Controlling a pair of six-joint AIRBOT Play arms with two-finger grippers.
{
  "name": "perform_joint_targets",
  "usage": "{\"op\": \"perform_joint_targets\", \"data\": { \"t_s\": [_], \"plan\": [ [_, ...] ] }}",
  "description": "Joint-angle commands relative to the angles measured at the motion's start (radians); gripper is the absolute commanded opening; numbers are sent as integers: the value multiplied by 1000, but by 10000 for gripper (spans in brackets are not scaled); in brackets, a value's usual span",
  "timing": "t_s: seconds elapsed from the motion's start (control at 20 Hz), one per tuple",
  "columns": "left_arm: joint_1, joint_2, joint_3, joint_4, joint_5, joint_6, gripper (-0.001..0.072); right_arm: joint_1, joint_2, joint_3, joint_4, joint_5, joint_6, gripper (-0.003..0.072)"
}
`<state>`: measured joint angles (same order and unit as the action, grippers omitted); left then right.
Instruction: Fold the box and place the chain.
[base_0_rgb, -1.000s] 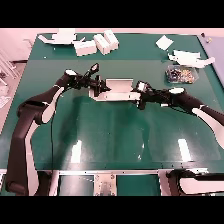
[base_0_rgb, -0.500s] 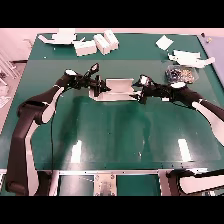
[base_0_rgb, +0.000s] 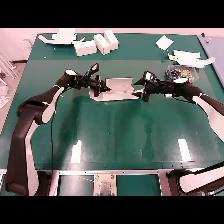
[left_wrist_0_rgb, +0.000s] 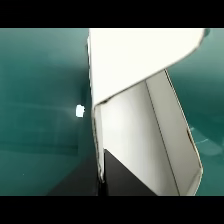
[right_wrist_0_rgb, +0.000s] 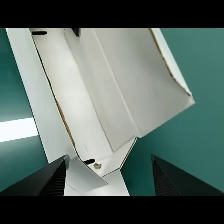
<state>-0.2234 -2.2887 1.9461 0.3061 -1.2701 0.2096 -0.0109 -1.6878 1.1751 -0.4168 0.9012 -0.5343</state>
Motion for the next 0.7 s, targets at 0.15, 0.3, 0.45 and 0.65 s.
{"op": "perform_joint_targets", "data": {
  "t_s": [0.15,0.3,0.45,0.65],
  "plan": [
    [0,-1,0,0,-1,0,31,-18,-100,118,-19,134,34,598],
    [0,-1,0,0,-1,0,31,-18,-142,163,-35,198,57,598],
    [0,-1,0,0,-1,0,31,-18,-154,180,-71,226,82,598],
    [0,-1,0,0,-1,0,31,-24,-153,183,-71,230,82,598]
  ]
}}
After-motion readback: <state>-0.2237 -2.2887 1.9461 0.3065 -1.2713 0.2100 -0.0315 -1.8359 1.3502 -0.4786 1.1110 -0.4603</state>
